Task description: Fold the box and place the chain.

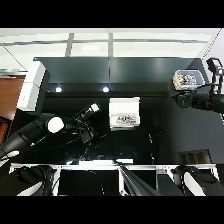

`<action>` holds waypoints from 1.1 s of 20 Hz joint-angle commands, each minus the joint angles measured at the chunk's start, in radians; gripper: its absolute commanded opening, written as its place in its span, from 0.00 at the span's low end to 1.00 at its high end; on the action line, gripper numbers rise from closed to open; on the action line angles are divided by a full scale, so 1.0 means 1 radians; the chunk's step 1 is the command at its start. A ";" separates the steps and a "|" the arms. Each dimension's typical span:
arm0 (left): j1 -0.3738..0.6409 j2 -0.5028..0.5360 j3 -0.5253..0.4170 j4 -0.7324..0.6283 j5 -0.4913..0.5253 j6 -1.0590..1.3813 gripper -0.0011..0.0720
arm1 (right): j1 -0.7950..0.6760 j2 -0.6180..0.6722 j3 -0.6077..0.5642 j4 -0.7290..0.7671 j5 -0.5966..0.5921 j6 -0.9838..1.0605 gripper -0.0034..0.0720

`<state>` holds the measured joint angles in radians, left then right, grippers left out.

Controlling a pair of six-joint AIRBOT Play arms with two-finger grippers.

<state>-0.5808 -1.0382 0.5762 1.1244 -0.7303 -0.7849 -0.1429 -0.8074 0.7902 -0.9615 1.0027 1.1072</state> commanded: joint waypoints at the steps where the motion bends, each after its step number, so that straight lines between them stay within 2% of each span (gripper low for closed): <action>1: 0.010 -0.009 0.016 -0.046 0.052 0.217 0.98 | 0.000 0.000 0.000 0.000 -0.014 0.000 0.32; 4: 0.033 -0.058 0.039 -0.174 0.014 0.296 0.98 | 0.000 0.000 0.000 0.000 -0.007 0.000 0.32; 8: 0.079 -0.169 0.056 -0.500 -0.203 0.816 0.99 | 0.000 0.000 0.000 0.000 0.000 0.000 0.32; 9: 0.107 -0.201 0.057 -0.531 -0.218 0.882 0.99 | 0.000 0.000 0.000 0.000 0.003 0.000 0.32; 12: 0.159 -0.265 0.094 -0.512 -0.185 0.901 0.99 | 0.000 0.000 0.000 0.000 0.024 0.000 0.32; 18: 0.163 -0.420 0.217 -0.512 -0.185 0.912 1.00 | 0.000 0.000 0.000 0.000 0.079 0.000 0.32; 22: 0.158 -0.447 0.243 -0.538 -0.149 0.911 1.00 | 0.000 0.000 0.000 0.001 0.095 0.000 0.32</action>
